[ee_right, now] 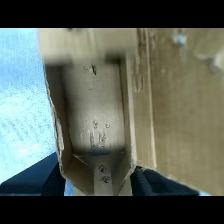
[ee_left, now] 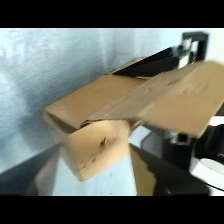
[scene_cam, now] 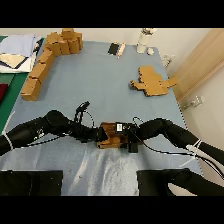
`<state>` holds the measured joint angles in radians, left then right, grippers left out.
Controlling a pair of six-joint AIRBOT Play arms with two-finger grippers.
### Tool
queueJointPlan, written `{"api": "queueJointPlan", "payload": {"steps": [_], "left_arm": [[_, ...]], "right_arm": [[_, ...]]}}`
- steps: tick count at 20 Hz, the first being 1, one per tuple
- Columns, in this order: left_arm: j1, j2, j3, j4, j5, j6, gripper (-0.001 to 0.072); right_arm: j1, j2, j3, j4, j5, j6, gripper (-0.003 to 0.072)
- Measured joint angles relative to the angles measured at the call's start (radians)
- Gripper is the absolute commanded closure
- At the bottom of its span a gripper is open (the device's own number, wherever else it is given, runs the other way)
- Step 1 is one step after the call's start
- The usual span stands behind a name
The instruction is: Fold the box.
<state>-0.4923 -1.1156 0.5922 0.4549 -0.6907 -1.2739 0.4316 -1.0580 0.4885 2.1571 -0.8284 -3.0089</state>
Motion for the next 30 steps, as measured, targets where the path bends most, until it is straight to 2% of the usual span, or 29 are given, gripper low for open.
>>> {"api": "queueJointPlan", "payload": {"steps": [3, 6, 7, 10, 14, 19, 24, 30], "left_arm": [[-0.005, -0.001, 0.0, -0.023, 0.007, 0.006, 0.006], [-0.043, -0.001, 0.0, -0.015, 0.057, -0.035, 0.0072], [-0.062, -0.001, 0.0, 0.003, 0.083, -0.066, 0.0113], [-0.121, -0.001, 0.014, 0.134, 0.14, -0.217, 0.0131], [-0.185, -0.004, 0.069, 0.396, 0.14, -0.477, 0.0131], [-0.269, -0.045, 0.179, 0.694, 0.053, -0.767, 0.013], [-0.364, -0.109, 0.298, 0.948, -0.105, -1.005, 0.013], [-0.458, -0.224, 0.42, 1.115, -0.263, -1.155, 0.013]], "right_arm": [[0.0, 0.0, 0.0, 0.0, 0.0, 0.0, 0.021], [0.0, 0.0, 0.0, 0.0, 0.0, 0.0, 0.021], [0.0, 0.0, 0.0, 0.0, 0.0, 0.0, 0.021], [0.0, 0.0, 0.0, 0.0, 0.0, -0.001, 0.021], [0.0, 0.0, 0.0, 0.0, 0.0, 0.0, 0.021], [0.0, 0.0, 0.0, 0.0, 0.0, 0.0, 0.021], [0.0, 0.0, 0.0, 0.0, 0.0, 0.0, 0.021], [0.0, 0.0, 0.0, 0.0, 0.0, 0.0, 0.021]]}}
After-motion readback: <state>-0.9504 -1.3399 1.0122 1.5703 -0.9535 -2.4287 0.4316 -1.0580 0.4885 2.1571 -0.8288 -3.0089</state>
